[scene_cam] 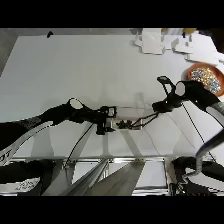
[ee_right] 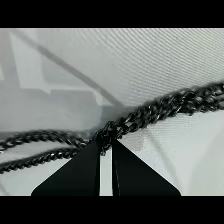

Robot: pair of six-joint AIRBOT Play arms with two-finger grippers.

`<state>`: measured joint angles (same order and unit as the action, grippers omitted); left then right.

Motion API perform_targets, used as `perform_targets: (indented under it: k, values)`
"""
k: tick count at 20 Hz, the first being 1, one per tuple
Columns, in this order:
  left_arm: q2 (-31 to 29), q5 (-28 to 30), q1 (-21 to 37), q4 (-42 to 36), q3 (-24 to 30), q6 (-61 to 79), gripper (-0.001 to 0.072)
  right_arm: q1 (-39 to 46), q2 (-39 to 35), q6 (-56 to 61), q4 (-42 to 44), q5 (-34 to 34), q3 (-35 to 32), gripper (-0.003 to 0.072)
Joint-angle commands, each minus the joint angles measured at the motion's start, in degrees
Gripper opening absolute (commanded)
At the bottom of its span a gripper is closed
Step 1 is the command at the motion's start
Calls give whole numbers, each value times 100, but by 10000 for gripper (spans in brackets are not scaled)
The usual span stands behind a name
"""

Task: Fold the box and place the chain.

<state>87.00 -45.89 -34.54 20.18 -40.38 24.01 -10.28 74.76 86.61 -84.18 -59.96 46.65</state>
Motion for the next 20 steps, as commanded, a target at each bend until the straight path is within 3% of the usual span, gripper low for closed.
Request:
perform_targets:
  k: [1, 6, 12, 17, 20]
  values:
    - [-4, 0, 4, 0, 2, 2, 129, -2, -520, -13, -31, -269, 7, 14]
    - [-4, 0, 4, 0, 2, 2, 129, -2, -1773, -208, 122, -776, 7, 14]
    - [-4, 0, 4, 0, 2, 0, 129, -2, -3250, -802, 1812, -997, 7, 14]
    - [-4, 0, 4, 0, 2, 2, 129, -2, -3713, -1272, 3488, -997, 7, 14]
    - [-4, 0, 4, 0, 2, 2, 129, -389, -3713, -1384, 3893, -809, 7, 14]
